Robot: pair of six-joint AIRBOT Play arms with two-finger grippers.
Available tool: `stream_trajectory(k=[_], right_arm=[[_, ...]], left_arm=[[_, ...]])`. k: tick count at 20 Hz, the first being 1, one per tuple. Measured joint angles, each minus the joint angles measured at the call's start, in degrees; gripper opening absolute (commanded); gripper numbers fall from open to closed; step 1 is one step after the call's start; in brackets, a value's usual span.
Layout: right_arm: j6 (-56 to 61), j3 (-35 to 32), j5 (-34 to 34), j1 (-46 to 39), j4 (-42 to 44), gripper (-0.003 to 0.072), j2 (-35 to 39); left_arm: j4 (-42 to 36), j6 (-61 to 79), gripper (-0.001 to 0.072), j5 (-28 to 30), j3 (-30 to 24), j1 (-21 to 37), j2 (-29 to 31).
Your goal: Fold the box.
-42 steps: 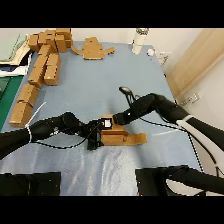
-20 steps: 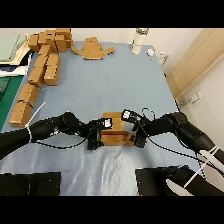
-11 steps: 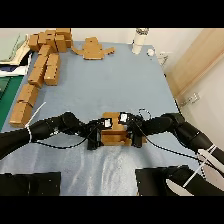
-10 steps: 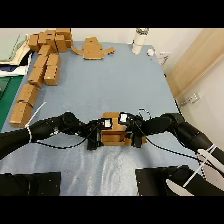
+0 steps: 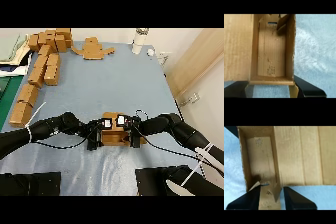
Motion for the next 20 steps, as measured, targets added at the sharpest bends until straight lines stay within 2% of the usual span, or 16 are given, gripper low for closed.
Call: stream_trajectory(k=[5,8,9,11,16,18,20], right_arm=[[1.60,0.00,-1.99,0.02,-4.44,0.0439,1.31],[2.43,0.00,-2.86,0.00,-5.53,0.0272,1.42],[2.49,-0.02,-2.97,0.02,-5.49,0.0260,1.36],[2.58,-0.04,-3.13,0.02,-4.76,0.0157,0.94],[0.46,-0.04,-2.71,0.31,-0.13,0.0157,-0.63],[-0.13,-0.07,-1.97,0.61,1.31,0.0185,-1.27],[-0.44,-0.04,-1.07,1.16,2.32,0.0495,-1.95]], left_arm=[[-0.02,-0.04,0.0438,0.04,0.00,0.00,0.00],[0.00,-0.04,0.0438,0.04,0.00,0.00,0.00],[0.00,-0.04,0.0438,0.04,0.00,0.00,0.00],[0.00,-0.04,0.0438,0.02,0.00,0.00,0.00],[0.02,-0.02,0.0438,0.00,0.00,0.00,0.00],[0.02,-0.02,0.0438,0.00,0.00,0.00,0.00],[0.04,-0.02,0.0438,0.00,0.00,0.00,0.00]])
